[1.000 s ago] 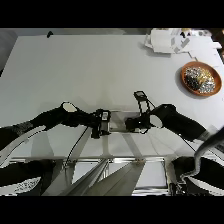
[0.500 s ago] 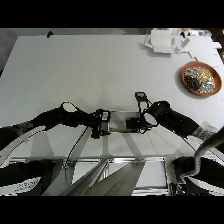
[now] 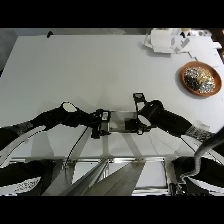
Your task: Fold the box and place the chain.
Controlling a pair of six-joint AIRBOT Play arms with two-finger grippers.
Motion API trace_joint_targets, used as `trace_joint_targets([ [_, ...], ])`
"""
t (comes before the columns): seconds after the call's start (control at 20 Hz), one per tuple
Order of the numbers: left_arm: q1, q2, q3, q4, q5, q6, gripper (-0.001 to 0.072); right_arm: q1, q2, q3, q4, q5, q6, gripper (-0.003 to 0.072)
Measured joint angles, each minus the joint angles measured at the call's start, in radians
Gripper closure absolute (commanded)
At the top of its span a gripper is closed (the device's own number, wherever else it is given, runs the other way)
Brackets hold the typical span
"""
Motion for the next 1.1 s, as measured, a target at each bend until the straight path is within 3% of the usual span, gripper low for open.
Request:
trace_joint_targets([
  [0.3,0.0,0.0,0.0,0.0,0.0,0.0,0.056,0.019,-0.015,0.006,-0.014,-0.011,0.043,0.0431],
  [0.4,0.0,0.0,0.0,0.0,0.0,0.0,0.056,0.022,-0.024,0.006,-0.011,-0.015,0.047,0.0551],
  [0.45,0.0,0.0,0.0,0.0,0.0,0.0,0.056,0.023,-0.029,0.006,-0.012,-0.017,0.05,0.0645],
  [0.5,0.0,0.0,0.0,0.0,0.0,0.0,0.056,0.022,-0.032,0.007,-0.009,-0.011,0.057,0.0663],
  [0.6,0.0,0.0,0.0,0.0,0.0,0.0,0.056,0.023,-0.035,0.007,-0.01,-0.012,0.054,0.0661],
  [0.65,0.0,0.0,0.0,0.0,0.0,0.0,0.056,0.023,-0.037,0.007,-0.01,-0.012,0.053,0.0587],
  [0.7,0.0,0.0,0.0,0.0,0.0,0.0,0.056,0.023,-0.039,0.007,-0.013,-0.018,0.047,0.0451],
  [0.85,0.0,0.0,0.0,0.0,0.0,0.001,0.056,0.024,-0.04,0.007,-0.011,-0.022,0.046,0.044],
  [0.95,0.0,0.0,0.0,0.0,0.0,0.0,0.056,0.021,-0.04,0.007,-0.021,-0.016,0.047,0.0373],
  [1.05,0.0,0.0,0.0,0.0,0.0,0.0,0.056,0.017,-0.04,0.007,-0.024,-0.015,0.048,0.0418],
  [1.1,0.0,0.0,0.0,0.0,0.0,0.0,0.056,0.016,-0.04,0.007,-0.027,-0.017,0.048,0.0523],
])
